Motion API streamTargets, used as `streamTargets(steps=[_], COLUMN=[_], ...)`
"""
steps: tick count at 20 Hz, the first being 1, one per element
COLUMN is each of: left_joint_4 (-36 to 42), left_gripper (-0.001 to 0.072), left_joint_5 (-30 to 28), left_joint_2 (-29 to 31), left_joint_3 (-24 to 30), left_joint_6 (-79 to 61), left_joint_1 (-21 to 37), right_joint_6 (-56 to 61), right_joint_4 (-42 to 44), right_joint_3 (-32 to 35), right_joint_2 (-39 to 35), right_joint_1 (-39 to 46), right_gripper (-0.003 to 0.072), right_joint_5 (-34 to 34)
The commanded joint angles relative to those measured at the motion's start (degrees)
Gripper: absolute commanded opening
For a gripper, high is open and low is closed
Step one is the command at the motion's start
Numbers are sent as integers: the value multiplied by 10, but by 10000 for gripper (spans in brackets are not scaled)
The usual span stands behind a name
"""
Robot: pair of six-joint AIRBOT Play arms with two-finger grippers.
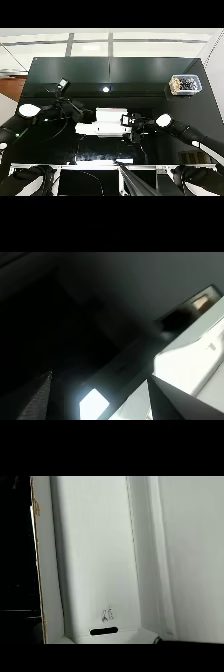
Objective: Fold the box and place the chain.
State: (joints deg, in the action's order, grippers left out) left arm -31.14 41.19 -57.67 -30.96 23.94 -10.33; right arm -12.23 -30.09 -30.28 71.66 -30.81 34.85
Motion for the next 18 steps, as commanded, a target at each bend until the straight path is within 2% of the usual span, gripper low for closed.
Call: streamTargets(steps=[1, 3, 4, 10, 12, 15, 18], left_joint_4=[-140, -193, -205, -186, -142, -140, -128], left_gripper=[688, 688, 691, 691, 691, 691, 690], left_joint_5=[120, 202, 216, 49, 24, -17, -23], left_joint_2=[22, 22, 22, 21, 17, -8, -36], left_joint_3=[0, 2, 4, 45, 48, 48, 47], left_joint_6=[-45, -183, -235, -275, -274, -277, -298], left_joint_1=[51, 42, 29, -85, -100, -122, -148], right_joint_6=[0, 0, 0, 0, 0, 0, 0], right_joint_4=[0, 0, 0, 0, 0, 0, 0], right_joint_3=[0, 0, 0, 0, 0, 0, 0], right_joint_2=[0, 0, 0, 0, 0, 0, 0], right_joint_1=[0, 0, 0, 0, 0, 0, 0], right_gripper=[471, 471, 471, 471, 471, 471, 471], right_joint_5=[0, 0, 0, 0, 0, 0, 0])
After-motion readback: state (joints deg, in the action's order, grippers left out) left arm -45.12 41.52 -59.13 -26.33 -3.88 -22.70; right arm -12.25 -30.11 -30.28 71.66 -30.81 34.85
